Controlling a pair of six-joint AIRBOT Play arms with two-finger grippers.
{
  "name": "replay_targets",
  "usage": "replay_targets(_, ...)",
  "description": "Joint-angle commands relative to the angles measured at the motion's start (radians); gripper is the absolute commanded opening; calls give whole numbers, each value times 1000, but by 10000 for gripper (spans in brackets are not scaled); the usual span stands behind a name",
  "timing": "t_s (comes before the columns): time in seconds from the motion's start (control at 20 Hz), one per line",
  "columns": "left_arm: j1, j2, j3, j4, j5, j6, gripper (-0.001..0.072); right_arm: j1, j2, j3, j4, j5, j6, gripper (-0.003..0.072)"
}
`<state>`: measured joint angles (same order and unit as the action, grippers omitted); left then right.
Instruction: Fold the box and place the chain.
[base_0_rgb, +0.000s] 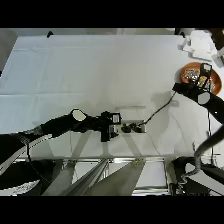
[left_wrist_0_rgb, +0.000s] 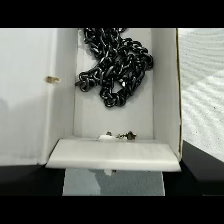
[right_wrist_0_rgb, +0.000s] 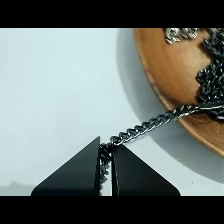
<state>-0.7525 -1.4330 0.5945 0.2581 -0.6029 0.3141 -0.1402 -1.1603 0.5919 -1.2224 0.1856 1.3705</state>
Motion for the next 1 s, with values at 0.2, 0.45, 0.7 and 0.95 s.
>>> replay_targets(0.2, 1, 1, 0, 0, 0, 0, 315, 124, 457, 1, 11, 574, -74, 15)
replay_targets(0.45, 1, 1, 0, 0, 0, 0, 315, 238, 758, 1, 132, 669, -75, 15)
replay_targets(0.7, 1, 1, 0, 0, 0, 0, 315, 325, 909, 1, 278, 668, -145, 15)
replay_targets(0.95, 1, 1, 0, 0, 0, 0, 315, 392, 921, 1, 545, 668, -369, 17)
